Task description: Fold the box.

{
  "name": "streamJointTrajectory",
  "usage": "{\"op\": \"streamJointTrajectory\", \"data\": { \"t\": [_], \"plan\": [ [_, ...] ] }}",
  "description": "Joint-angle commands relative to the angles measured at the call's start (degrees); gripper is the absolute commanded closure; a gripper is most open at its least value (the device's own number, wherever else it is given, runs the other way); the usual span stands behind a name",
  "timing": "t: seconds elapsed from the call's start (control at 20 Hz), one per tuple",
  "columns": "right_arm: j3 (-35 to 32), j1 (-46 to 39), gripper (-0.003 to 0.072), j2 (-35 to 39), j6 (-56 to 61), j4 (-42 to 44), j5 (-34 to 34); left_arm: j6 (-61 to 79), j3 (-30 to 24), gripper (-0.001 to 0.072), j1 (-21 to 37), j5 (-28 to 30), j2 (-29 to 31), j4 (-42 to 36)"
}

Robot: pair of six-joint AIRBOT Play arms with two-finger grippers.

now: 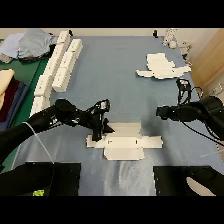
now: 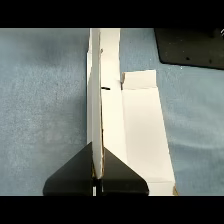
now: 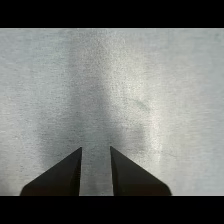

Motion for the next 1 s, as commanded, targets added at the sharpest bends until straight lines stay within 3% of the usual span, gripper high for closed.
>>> {"op": "streamJointTrajectory", "data": {
  "t": [0.0, 0.7, 0.75, 0.8, 0.95],
  "plan": [
    [0.0, 0.0, 0.0419, 0.0, 0.0, 0.3, 0.0, -0.1, 0.1, 0.0695, 0.0, -0.3, -1.6, 0.7],
    [0.0, 0.0, 0.0424, 0.0, 0.0, 2.3, -0.1, -8.5, -0.1, 0.0695, -0.1, -3.7, -1.6, 5.7],
    [0.0, 0.0, 0.0520, 0.0, -0.7, 4.6, -0.5, -8.5, -0.1, 0.0695, 0.0, -3.7, -1.6, 5.7],
    [0.1, 0.0, 0.0682, 0.1, -3.1, 7.9, -1.3, -8.5, -0.1, 0.0695, 0.0, -3.7, -1.6, 5.7],
    [0.2, 1.1, 0.0686, 1.4, -12.4, 20.4, -8.5, -8.5, -0.1, 0.0695, -0.1, -3.7, -1.6, 5.7]
  ]
}}
